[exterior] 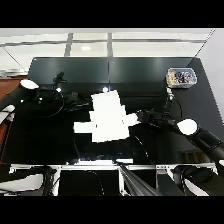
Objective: Fold the box and place the chain.
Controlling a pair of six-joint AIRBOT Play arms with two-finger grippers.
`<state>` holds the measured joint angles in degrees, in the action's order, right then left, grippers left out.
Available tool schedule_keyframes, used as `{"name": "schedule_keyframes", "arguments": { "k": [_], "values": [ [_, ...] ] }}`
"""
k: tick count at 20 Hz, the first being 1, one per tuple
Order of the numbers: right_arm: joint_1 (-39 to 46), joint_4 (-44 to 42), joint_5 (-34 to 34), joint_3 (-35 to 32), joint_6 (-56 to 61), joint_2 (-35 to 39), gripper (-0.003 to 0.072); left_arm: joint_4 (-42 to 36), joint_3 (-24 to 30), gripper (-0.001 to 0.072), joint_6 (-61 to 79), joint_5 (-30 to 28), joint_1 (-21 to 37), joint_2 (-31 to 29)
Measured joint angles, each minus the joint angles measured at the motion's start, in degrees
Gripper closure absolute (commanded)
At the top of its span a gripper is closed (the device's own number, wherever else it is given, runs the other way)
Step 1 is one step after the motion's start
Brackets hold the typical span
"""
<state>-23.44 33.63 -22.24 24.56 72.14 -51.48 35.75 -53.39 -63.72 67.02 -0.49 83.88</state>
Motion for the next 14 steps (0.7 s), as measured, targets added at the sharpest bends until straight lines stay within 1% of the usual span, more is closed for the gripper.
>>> {"name": "schedule_keyframes", "arguments": {
  "k": [4, 9, 10, 11, 12, 13, 14],
  "values": [
    [-0.7, -0.2, 0.8, -0.4, 0.2, 0.1, 0.0671, -4.0, -3.0, 0.0003, 1.2, 5.6, -0.3, 7.8],
    [-0.9, -0.2, 0.8, -0.5, 0.3, 0.1, 0.0671, -5.5, -7.0, 0.0004, 3.9, 8.8, -3.9, 13.7],
    [-0.9, -0.2, 0.8, -0.5, 0.3, 0.1, 0.0671, -5.8, -8.2, 0.0022, 4.6, 9.7, -4.8, 15.0],
    [-0.9, -0.2, 0.7, -0.5, 0.3, 0.1, 0.0671, -5.8, -9.7, 0.0075, 5.3, 11.8, -5.7, 16.4],
    [-0.9, -0.2, 0.7, -0.5, 0.3, 0.1, 0.0671, -5.8, -11.4, 0.0197, 6.5, 14.0, -6.5, 18.0],
    [-0.9, -0.1, 0.5, -0.5, 0.3, 0.1, 0.0671, -5.8, -13.0, 0.0256, 7.8, 17.0, -7.2, 19.4],
    [-0.9, -0.1, 0.5, -0.5, 0.3, 0.1, 0.0671, -5.5, -14.6, 0.0363, 9.2, 20.0, -7.7, 20.7]
  ]
}}
